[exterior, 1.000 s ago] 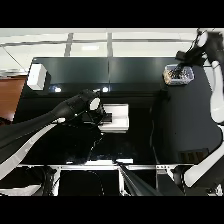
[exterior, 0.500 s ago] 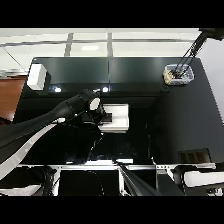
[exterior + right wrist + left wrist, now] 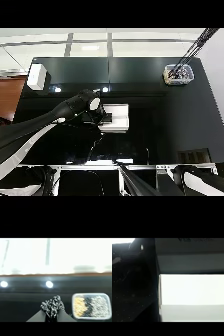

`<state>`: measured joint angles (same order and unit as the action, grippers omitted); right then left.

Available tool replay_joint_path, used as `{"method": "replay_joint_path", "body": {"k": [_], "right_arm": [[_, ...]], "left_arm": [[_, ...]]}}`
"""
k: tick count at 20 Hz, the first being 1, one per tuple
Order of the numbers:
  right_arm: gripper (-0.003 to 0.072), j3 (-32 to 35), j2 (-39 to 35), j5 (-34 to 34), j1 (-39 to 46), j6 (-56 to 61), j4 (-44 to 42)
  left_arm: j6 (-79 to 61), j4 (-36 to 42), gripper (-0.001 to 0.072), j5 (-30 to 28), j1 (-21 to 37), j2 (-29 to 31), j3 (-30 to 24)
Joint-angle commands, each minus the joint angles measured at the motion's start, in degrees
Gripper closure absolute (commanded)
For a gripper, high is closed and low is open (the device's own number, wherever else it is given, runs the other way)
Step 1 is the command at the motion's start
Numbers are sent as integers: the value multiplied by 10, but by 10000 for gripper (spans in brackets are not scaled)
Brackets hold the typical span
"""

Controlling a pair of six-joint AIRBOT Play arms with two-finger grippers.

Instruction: Fold the box and place the chain.

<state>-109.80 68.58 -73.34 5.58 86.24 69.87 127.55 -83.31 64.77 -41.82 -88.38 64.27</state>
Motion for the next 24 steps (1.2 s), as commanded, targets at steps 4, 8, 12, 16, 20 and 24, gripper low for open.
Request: {"method": "replay_joint_path", "body": {"k": [4, 8, 12, 16, 20, 24], "right_arm": [[674, 4, -97, -55, -55, -10, -64], [674, 13, -100, -219, -127, -21, -89], [674, 71, -99, -226, -223, -20, -126], [676, 103, -89, -121, -296, -20, -164], [677, 103, -73, -47, -306, -21, -202], [678, 104, -49, -49, -307, -21, -203]], "left_arm": [[0, 0, 684, 0, 0, 0, 0], [0, -1, 684, 0, 0, 0, 0], [0, -2, 684, 0, 0, 0, 0], [0, -2, 684, 0, 0, 0, 0], [0, -2, 684, 0, 0, 0, 0], [0, -2, 684, 0, 0, 0, 0]]}}
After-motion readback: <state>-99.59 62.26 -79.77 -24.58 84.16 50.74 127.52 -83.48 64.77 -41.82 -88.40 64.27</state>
